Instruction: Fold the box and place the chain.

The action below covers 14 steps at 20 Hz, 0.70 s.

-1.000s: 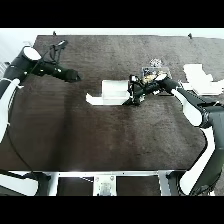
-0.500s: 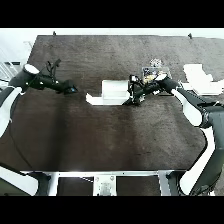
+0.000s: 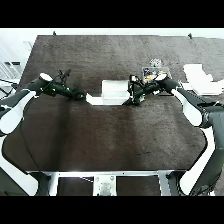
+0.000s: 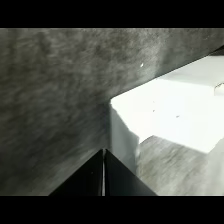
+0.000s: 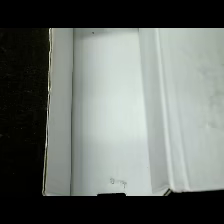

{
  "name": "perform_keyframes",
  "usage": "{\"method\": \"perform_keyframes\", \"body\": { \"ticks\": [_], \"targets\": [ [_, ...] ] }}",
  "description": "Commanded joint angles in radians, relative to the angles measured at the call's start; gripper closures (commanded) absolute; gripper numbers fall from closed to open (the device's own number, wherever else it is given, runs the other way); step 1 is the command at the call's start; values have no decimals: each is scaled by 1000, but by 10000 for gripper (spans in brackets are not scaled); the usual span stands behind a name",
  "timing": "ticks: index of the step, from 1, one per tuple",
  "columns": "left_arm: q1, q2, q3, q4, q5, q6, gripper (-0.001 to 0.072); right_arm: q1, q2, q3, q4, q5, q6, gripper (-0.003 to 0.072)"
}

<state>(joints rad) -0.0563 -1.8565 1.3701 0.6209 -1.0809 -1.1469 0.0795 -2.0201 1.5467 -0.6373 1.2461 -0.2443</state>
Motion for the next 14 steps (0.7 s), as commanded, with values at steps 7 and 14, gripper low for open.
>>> {"method": "perform_keyframes", "body": {
  "ticks": [7, 14],
  "targets": [
    [-67, -61, -1, -64, 47, -5, 694, 0, 0, 0, 0, 0, 0, 102],
    [-72, -72, 38, -177, 9, 70, 689, 0, 0, 0, 0, 0, 0, 102]
  ]
}}
